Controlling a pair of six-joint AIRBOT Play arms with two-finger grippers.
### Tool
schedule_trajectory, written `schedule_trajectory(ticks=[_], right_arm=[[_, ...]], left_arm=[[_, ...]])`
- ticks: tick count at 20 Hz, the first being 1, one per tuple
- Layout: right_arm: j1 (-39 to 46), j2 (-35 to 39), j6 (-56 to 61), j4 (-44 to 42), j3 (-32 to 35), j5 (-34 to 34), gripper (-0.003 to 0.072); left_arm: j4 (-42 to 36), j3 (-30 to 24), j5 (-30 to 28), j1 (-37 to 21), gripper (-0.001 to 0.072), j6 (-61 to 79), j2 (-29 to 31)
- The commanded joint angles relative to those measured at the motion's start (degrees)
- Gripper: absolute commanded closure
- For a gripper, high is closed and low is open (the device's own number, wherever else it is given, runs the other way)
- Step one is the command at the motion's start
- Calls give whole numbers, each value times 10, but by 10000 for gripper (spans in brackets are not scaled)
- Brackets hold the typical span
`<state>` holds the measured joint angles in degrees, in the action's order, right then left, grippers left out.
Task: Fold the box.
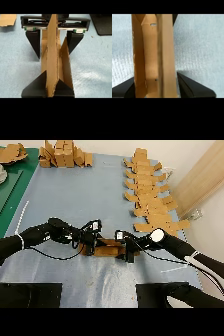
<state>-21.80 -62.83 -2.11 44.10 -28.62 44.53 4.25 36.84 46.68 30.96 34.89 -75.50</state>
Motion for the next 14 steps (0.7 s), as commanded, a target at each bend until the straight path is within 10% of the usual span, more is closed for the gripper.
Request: schedule_trajectory(ticks=[1, 14], right_arm=[[0, -7, -3, 0, 0, 1, 50], [0, -17, -5, 4, 0, -2, 131]], left_arm=[[0, 0, 0, 0, 699, 0, 0], [0, 0, 0, 0, 699, 0, 0]])
